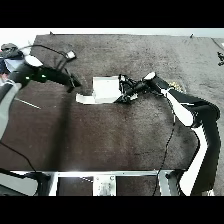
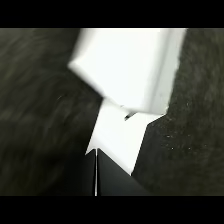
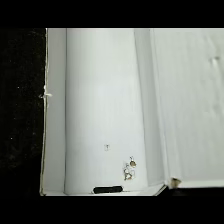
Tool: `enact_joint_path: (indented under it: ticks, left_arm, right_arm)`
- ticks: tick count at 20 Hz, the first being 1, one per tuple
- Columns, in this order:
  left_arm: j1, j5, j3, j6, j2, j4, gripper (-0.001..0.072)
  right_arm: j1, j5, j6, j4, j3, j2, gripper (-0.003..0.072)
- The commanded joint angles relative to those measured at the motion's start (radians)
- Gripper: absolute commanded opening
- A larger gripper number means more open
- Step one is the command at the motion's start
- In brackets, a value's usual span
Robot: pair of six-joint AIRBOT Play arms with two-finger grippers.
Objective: Fold the box and place the chain.
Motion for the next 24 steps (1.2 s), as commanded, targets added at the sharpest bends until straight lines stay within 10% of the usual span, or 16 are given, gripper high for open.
enact_joint_path:
  ticks: [1, 24]
  left_arm:
    - [0.095, -0.045, -0.008, -0.303, 0.044, 0.0, 0.0008]
    - [0.063, 0.114, -0.174, -0.688, -0.156, -0.098, 0.001]
  right_arm:
    - [0.0, 0.001, 0.0, 0.0, 0.0, 0.0, 0.0372]
    - [0.0, 0.0, 0.0, 0.0, 0.0, 0.0, 0.0371]
